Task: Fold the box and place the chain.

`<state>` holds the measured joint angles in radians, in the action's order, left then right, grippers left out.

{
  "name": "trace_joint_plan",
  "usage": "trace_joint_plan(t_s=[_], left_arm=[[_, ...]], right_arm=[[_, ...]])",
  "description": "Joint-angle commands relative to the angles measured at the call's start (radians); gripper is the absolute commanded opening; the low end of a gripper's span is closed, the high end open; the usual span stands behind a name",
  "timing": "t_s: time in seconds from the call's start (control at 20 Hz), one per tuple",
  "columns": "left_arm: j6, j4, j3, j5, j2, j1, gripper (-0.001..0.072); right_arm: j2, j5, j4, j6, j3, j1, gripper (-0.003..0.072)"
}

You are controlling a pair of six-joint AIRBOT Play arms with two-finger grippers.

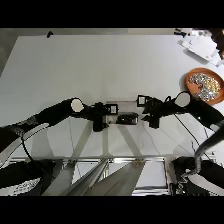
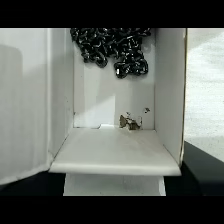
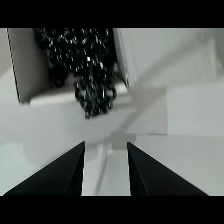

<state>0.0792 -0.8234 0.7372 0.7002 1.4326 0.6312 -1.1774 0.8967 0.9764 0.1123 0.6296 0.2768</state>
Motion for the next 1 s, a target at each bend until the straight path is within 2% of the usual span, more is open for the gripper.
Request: trace_joint_plan(t_s=[0.0,0.2,0.3,0.4,0.45,0.5,0.55,0.65,0.95], left_arm=[[0.0,0.0,0.0,0.0,0.0,0.0,0.0013],[0.0,0.0,0.0,0.0,0.0,0.0,0.0013],[0.0,0.0,0.0,0.0,0.0,0.0,0.0013],[0.0,0.0,0.0,0.0,-0.001,0.0,0.0013],[0.0,0.0,0.0,0.0,-0.001,0.0,0.0013],[0.0,0.0,0.0,0.0,0.0,0.0,0.0013],[0.0,0.0,0.0,0.0,0.0,0.0,0.0013],[0.0,0.0,0.0,0.0,0.0,0.0,0.0013],[0.0,0.0,0.0,0.0,0.0,0.0,0.0013]], right_arm=[[-0.045,-0.055,-0.072,-0.043,0.0,0.036,0.027],[-0.049,-0.078,-0.132,-0.043,0.0,0.036,0.027],[-0.049,-0.08,-0.148,-0.043,0.0,0.036,0.0219],[-0.049,-0.079,-0.147,-0.043,0.0,0.036,0.0214],[-0.049,-0.071,-0.146,-0.043,0.0,0.036,0.012],[-0.049,-0.066,-0.14,-0.042,0.0,0.036,0.0078],[-0.049,-0.058,-0.123,-0.041,0.0,0.036,0.0077],[-0.048,-0.046,-0.085,-0.037,0.0,0.036,0.0016],[-0.027,-0.048,0.034,0.064,0.0,0.035,0.0016]])
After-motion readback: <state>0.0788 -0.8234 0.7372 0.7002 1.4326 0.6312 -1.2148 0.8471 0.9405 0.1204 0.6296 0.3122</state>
